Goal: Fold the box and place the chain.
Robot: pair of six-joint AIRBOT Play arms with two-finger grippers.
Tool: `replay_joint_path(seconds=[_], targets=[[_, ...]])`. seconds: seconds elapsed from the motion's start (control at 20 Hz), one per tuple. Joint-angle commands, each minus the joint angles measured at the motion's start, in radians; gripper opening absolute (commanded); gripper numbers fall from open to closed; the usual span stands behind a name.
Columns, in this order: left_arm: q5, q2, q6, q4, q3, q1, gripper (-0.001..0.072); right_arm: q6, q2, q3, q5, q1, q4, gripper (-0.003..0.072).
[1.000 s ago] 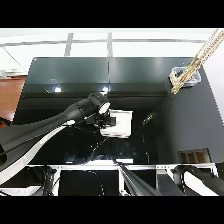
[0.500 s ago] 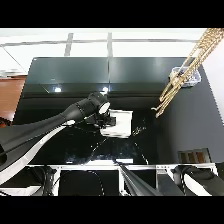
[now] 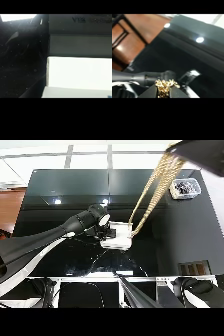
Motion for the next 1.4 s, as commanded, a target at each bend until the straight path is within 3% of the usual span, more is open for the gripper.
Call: replay_joint_path(seconds=[0.0,0.35,0.7,1.0,1.05,1.1,1.35], targets=[[-0.001,-0.001,0.000,0.000,0.001,0.001,0.0028,0.006,-0.002,-0.088,-0.105,0.087,-0.002,0.0012],[-0.002,-0.001,0.001,0.000,0.001,0.001,0.0028,0.010,-0.002,-0.429,-0.164,0.168,-0.117,0.0013],[0.000,-0.001,0.000,0.000,0.001,0.001,0.0028,0.059,-0.004,-0.877,-0.414,0.194,-0.101,0.0016],[0.000,-0.001,0.000,0.000,0.001,0.001,0.0029,0.062,-0.014,-0.966,-0.514,0.253,-0.084,0.0024],[0.000,-0.001,0.000,0.000,0.001,0.001,0.0028,0.061,-0.014,-0.966,-0.512,0.254,-0.087,0.0190],[-0.001,-0.001,0.000,0.000,0.001,0.001,0.0028,0.062,-0.012,-0.964,-0.497,0.244,-0.123,0.0403],[0.003,-0.001,-0.001,-0.011,0.001,0.000,0.0029,0.058,0.067,-0.943,-0.267,0.045,-0.369,0.0421]])
